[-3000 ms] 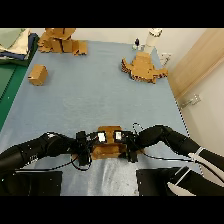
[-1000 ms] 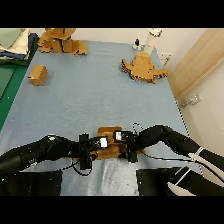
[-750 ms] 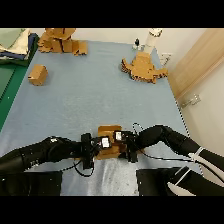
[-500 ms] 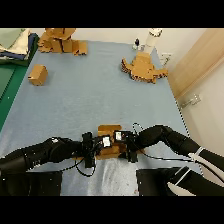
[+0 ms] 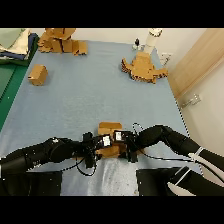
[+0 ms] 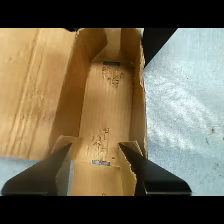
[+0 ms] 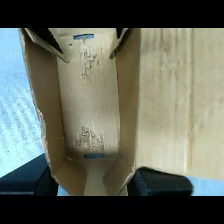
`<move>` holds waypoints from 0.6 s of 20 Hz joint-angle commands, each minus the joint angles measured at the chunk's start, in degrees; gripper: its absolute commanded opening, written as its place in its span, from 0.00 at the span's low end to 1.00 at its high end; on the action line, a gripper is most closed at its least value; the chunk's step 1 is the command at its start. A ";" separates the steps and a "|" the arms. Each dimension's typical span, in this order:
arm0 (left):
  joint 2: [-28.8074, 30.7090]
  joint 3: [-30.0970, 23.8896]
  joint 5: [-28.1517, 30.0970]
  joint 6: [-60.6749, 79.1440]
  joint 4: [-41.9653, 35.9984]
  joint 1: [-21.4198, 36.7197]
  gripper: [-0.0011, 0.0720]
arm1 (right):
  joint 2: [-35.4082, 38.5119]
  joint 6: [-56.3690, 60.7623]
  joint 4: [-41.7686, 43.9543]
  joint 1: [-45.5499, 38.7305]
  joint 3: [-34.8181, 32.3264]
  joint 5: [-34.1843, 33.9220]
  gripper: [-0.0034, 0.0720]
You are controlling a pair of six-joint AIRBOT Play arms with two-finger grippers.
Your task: Fold the box.
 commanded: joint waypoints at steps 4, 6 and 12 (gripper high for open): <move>2.12 0.02 -5.09 -3.19 5.70 0.66 0.03 | -0.02 0.04 0.02 0.04 -0.02 -0.02 0.70; 5.79 0.07 -9.38 -11.21 12.98 1.70 0.03 | -0.02 0.04 0.02 0.04 -0.04 -0.02 0.70; 24.28 0.72 -35.36 -77.46 45.90 6.84 0.03 | -0.02 0.04 0.02 0.04 -0.02 -0.02 0.70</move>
